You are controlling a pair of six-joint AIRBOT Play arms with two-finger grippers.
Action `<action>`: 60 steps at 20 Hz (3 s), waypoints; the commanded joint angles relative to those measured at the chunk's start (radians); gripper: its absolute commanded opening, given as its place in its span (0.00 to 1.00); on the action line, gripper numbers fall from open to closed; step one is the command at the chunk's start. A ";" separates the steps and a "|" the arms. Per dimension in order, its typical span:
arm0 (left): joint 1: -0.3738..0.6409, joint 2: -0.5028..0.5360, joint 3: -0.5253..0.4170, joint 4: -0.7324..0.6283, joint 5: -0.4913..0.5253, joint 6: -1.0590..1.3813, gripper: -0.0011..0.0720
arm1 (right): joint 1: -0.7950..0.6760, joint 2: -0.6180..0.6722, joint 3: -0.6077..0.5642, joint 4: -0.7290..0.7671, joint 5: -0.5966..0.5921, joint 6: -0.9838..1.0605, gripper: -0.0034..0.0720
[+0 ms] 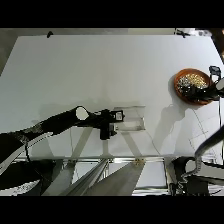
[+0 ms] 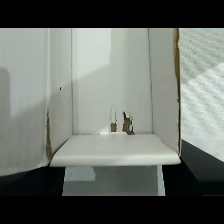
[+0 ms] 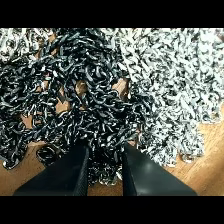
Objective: Fold the box and place the chain.
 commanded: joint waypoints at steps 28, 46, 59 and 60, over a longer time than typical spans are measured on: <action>0.000 0.000 0.000 0.000 0.000 0.000 0.69 | 0.107 1.071 0.000 0.559 0.611 -0.269 0.06; 0.000 0.000 0.000 0.000 0.000 0.000 0.69 | 0.565 1.049 -0.333 0.737 0.380 -0.204 0.06; 0.000 0.000 0.000 0.000 0.000 0.000 0.69 | 0.806 0.647 -0.335 0.700 0.171 -0.178 0.06; 0.000 0.000 0.000 0.000 0.000 0.000 0.69 | 0.806 0.621 -0.335 0.700 0.159 -0.178 0.06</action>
